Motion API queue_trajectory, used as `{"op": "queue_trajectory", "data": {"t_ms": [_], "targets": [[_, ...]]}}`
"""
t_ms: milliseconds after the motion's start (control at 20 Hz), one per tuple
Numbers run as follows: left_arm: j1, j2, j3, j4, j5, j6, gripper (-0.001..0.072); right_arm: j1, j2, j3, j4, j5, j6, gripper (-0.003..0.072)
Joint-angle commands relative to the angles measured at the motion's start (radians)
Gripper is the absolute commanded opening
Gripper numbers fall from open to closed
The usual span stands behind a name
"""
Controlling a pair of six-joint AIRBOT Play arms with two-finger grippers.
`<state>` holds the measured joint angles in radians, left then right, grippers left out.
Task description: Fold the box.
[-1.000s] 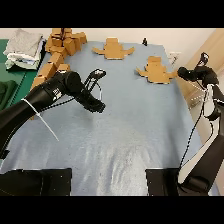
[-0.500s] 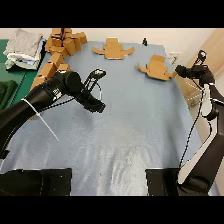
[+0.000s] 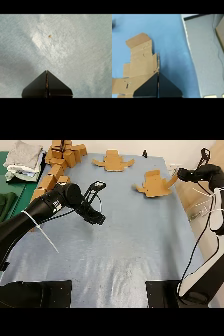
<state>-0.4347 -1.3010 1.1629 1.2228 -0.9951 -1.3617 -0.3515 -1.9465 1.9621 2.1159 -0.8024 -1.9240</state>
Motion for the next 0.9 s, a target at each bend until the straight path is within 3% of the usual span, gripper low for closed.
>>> {"op": "queue_trajectory", "data": {"t_ms": [0,200,400,600,800,850], "targets": [[0.0,0.0,0.0,0.0,0.0,0.0,0.0012,0.006,0.121,-0.125,-0.001,-0.111,-0.002,-0.0004],[0.0,0.0,0.0,0.0,0.0,0.0,0.0011,0.041,0.31,-0.406,-0.003,-0.088,0.003,-0.0005],[0.0,0.0,0.0,0.0,0.0,0.0,0.0011,0.092,0.595,-0.787,-0.006,0.032,0.05,-0.0004],[0.0,0.0,0.0,0.0,0.0,0.0,0.0011,0.18,0.882,-1.133,-0.02,0.046,0.113,-0.0004],[0.0,0.0,0.0,0.0,0.0,0.0,0.0011,0.229,1.05,-1.34,-0.07,-0.006,0.241,0.0008],[0.0,0.0,0.0,0.0,0.0,0.0,0.0011,0.228,1.056,-1.36,-0.082,-0.035,0.259,0.0081]]}}
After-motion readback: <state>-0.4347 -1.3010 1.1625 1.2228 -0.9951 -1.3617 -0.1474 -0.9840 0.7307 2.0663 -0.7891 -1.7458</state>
